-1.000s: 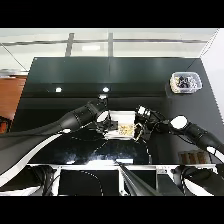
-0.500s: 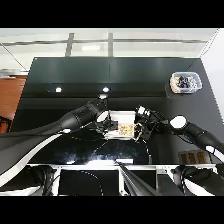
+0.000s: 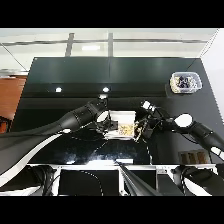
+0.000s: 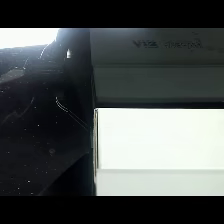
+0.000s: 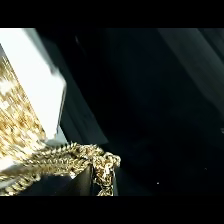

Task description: Fold the box and place the chain.

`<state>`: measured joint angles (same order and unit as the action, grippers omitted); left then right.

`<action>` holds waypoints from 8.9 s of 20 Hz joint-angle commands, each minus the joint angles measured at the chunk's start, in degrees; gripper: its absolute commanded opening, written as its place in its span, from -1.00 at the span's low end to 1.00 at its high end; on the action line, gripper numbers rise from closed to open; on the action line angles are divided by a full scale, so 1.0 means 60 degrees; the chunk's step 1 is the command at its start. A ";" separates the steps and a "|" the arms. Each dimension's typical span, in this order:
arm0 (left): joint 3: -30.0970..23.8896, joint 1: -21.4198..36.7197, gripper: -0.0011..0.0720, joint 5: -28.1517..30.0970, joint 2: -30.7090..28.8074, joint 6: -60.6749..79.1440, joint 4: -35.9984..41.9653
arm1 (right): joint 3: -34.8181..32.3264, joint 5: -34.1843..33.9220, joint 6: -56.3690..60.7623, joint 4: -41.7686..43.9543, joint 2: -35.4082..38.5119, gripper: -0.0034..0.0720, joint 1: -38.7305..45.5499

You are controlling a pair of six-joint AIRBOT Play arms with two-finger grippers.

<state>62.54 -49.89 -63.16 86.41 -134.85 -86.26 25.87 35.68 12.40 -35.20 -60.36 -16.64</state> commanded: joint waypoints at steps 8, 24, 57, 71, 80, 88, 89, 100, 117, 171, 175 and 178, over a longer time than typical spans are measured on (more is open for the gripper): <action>0.0007 0.0000 -0.89 0.0018 0.0000 0.0004 -0.0004 | 0.3253 0.5821 0.5038 -0.3206 0.2120 -0.88 0.0510; 0.0007 0.0000 -0.89 0.0018 0.0000 0.0004 -0.0004 | 0.7009 0.7002 0.6903 -0.0393 0.2113 -0.88 0.0510; 0.0401 0.0036 0.18 -0.0124 -0.0015 -0.0022 -0.0004 | 0.4288 0.7275 0.6958 -0.1796 0.1344 -0.04 0.2616; -0.2277 0.3034 0.20 0.0040 -0.4827 0.5938 0.0098 | 0.4288 0.7027 0.6980 -0.1785 0.1341 -0.04 0.2619; -0.5348 0.5217 0.99 0.1060 -0.3993 2.2320 0.9544 | 0.4288 0.6907 0.7227 -0.1789 0.1341 -0.04 0.2616; -0.4765 0.4772 0.99 0.1949 -0.2259 2.4982 0.8816 | 0.4284 0.6699 0.7297 -0.1789 0.1341 -0.04 0.2616; -0.4645 0.4747 0.99 0.1945 -0.2106 2.4982 0.8812 | 0.4284 0.6670 0.7297 -0.1770 0.1341 -0.04 0.2616; -0.3781 0.4357 0.99 0.1712 -0.1137 2.4982 0.8812 | 0.4284 0.6685 0.7293 -0.1749 0.1341 -0.04 0.2616; -0.3770 0.4084 0.98 0.1909 -0.1111 2.4979 0.9431 | 0.4284 0.6583 0.7293 -0.1749 0.1341 -0.04 0.2616; -0.3770 0.4084 0.26 0.1931 -0.1111 2.4975 0.9446 | 0.3005 0.3719 0.0066 -0.1439 -0.0871 0.62 -0.1137; -0.3770 0.4084 0.25 0.1931 -0.1111 2.4975 0.9446 | 0.3005 0.3730 0.0069 -0.1421 -0.0871 0.35 -0.1184; -0.3770 0.4084 0.25 0.1931 -0.1111 2.4975 0.9446 | 0.3005 0.3745 0.0372 -0.1395 -0.0871 0.73 -0.1235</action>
<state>39.88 -25.39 -51.59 79.70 14.96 -29.58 43.92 57.95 13.23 -43.72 -65.54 -23.75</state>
